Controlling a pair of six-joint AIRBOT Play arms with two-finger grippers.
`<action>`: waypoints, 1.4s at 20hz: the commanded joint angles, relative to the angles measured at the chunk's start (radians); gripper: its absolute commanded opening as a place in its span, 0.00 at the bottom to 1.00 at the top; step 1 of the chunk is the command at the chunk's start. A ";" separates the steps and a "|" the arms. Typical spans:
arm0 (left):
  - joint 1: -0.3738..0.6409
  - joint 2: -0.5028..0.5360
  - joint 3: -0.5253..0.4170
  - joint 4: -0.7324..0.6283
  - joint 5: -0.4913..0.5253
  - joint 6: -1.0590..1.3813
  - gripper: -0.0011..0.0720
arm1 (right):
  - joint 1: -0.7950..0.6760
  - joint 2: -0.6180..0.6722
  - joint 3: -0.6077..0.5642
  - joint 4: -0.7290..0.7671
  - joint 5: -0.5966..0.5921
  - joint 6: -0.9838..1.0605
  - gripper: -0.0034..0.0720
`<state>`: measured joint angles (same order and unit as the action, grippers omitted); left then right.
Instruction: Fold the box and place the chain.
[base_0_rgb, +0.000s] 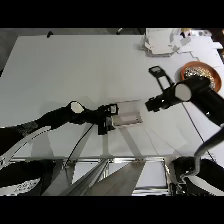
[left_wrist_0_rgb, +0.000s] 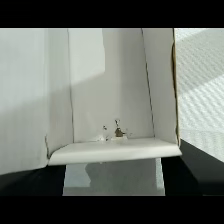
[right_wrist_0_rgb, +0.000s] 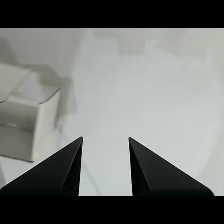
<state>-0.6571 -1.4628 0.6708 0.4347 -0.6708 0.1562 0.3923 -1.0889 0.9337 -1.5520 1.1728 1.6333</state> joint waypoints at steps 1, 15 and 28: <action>0.001 0.000 0.000 0.000 0.000 0.000 0.39 | -0.188 0.018 0.105 0.005 0.014 -0.116 0.38; 0.001 0.000 0.000 0.000 0.000 0.000 0.39 | -0.694 -0.496 0.528 0.011 -0.097 -0.219 0.33; 0.001 0.000 0.000 0.000 0.000 -0.001 0.39 | -0.774 -0.645 0.528 0.008 -0.078 -0.158 0.33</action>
<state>-0.6571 -1.4631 0.6708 0.4343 -0.6704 0.1555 -0.3660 -1.7203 1.4609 -1.5440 1.0866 1.4628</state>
